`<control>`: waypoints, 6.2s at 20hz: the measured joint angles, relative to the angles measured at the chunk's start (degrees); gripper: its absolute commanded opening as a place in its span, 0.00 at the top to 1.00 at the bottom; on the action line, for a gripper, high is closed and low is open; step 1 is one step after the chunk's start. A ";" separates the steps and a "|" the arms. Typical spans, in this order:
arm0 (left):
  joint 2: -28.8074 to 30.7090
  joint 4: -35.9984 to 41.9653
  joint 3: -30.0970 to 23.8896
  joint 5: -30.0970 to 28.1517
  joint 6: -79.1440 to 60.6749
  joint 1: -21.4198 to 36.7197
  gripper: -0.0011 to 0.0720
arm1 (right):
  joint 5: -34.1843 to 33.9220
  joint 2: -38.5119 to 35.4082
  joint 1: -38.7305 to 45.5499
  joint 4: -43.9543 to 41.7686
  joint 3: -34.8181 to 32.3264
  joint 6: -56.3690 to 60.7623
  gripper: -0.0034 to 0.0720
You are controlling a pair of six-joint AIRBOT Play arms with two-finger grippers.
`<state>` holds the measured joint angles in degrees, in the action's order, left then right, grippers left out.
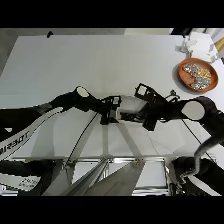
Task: Fold the box and place the chain.
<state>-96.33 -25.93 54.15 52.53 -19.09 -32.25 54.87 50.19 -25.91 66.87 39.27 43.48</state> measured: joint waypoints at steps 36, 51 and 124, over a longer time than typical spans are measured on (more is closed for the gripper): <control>0.00 0.00 0.00 0.00 0.00 0.00 0.70 | -21.14 5.88 12.44 -14.91 -17.40 -43.25 0.48; 0.00 0.00 0.00 -0.02 0.00 0.00 0.70 | -20.92 4.11 10.34 -3.78 -17.40 -34.21 0.94; 0.00 -0.02 0.00 0.00 0.00 0.00 0.70 | -23.69 19.21 22.36 4.76 -4.90 24.52 0.57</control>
<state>-96.33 -25.96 54.15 52.53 -19.09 -32.25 31.18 69.41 -3.55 71.64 34.37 68.01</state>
